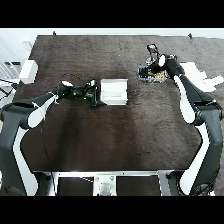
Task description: Fold the box and place the chain.
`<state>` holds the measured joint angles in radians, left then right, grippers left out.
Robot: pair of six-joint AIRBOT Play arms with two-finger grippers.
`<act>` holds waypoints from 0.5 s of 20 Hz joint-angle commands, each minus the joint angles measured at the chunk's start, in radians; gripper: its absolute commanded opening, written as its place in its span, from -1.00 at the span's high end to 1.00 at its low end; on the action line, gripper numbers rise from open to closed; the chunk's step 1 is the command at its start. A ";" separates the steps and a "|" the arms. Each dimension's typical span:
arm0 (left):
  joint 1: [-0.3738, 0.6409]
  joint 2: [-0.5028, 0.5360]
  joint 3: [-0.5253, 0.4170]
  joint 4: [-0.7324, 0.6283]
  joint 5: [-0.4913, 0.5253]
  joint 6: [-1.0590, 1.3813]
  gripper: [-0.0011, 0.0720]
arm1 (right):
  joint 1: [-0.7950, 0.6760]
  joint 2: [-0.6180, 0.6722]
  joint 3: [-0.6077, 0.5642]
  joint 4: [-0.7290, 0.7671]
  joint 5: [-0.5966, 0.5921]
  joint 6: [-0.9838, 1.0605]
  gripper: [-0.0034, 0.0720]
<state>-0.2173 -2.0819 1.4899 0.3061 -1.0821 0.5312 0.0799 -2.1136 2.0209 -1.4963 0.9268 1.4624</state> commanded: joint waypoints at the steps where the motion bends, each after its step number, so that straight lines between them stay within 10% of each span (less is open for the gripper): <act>1: 0.000 0.001 0.000 0.000 0.000 0.000 0.21 | 0.004 -0.001 0.001 -0.026 -0.005 -0.003 0.24; 5: 0.000 0.001 0.000 0.000 0.000 0.000 0.21 | 0.007 -0.001 -0.001 -0.023 0.000 -0.035 0.86; 10: 0.000 0.001 0.000 0.000 0.000 0.000 0.21 | 0.007 0.027 -0.002 -0.023 0.001 -0.023 0.88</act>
<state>-0.2173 -2.0819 1.4899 0.3058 -1.0817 0.5312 0.0868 -2.1071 2.0193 -1.5188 0.9287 1.4353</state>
